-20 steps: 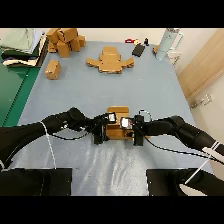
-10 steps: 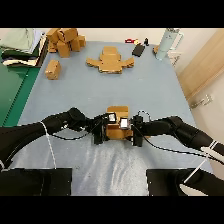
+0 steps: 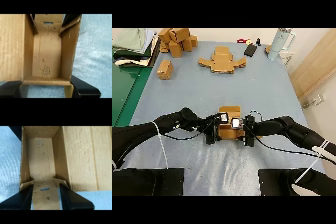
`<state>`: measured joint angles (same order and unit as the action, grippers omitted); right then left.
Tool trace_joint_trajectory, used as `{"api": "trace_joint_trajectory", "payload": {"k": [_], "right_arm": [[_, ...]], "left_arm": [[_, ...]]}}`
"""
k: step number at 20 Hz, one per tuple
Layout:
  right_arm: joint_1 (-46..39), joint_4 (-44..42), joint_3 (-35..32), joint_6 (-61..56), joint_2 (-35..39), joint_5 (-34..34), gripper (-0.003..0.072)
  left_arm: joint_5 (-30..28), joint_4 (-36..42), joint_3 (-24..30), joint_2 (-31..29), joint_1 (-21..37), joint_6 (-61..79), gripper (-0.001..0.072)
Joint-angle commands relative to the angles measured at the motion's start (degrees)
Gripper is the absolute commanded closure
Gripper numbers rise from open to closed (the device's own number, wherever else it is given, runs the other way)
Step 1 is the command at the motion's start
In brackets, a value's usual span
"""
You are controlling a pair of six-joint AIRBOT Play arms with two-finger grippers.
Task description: Fold the box.
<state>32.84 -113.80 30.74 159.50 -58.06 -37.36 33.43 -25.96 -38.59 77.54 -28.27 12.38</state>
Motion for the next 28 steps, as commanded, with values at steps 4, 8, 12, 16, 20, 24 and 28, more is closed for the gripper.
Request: {"api": "trace_joint_trajectory", "payload": {"k": [4, 8, 12, 16, 20, 24, 28], "right_arm": [[0.0, 0.1, 0.0, 0.0, 0.0, 0.0, 0.0141], [0.0, 1.2, 0.0, -0.5, 0.4, -0.8, 0.068], [-0.1, 8.5, 0.0, -16.6, 3.2, -0.6, 0.0681], [-2.2, 26.4, 0.0, -43.1, 11.0, -5.4, 0.068], [-7.2, 34.1, 0.0, -61.9, 19.6, -16.6, 0.0681], [-18.8, 31.3, -0.8, -75.1, 18.2, -18.4, 0.0681], [-29.0, 11.5, -0.9, -68.8, 6.2, -15.9, 0.0683]], "left_arm": [[0.0, 0.0, 0.0, 0.0, 0.0, 0.0, 0.0246], [0.0, 0.0, 0.0, 0.0, 0.0, 0.0, 0.0246], [0.0, 0.0, 0.0, 0.0, 0.0, 0.0, 0.0246], [0.0, 0.0, 0.0, 0.0, 0.0, 0.0, 0.0246], [0.0, 0.0, 0.0, 0.0, 0.0, 0.0, 0.0246], [0.0, 0.0, 0.0, 0.0, 0.0, 0.0, 0.0246], [0.0, 0.0, 0.0, 0.0, 0.0, 0.0, 0.0246]]}}
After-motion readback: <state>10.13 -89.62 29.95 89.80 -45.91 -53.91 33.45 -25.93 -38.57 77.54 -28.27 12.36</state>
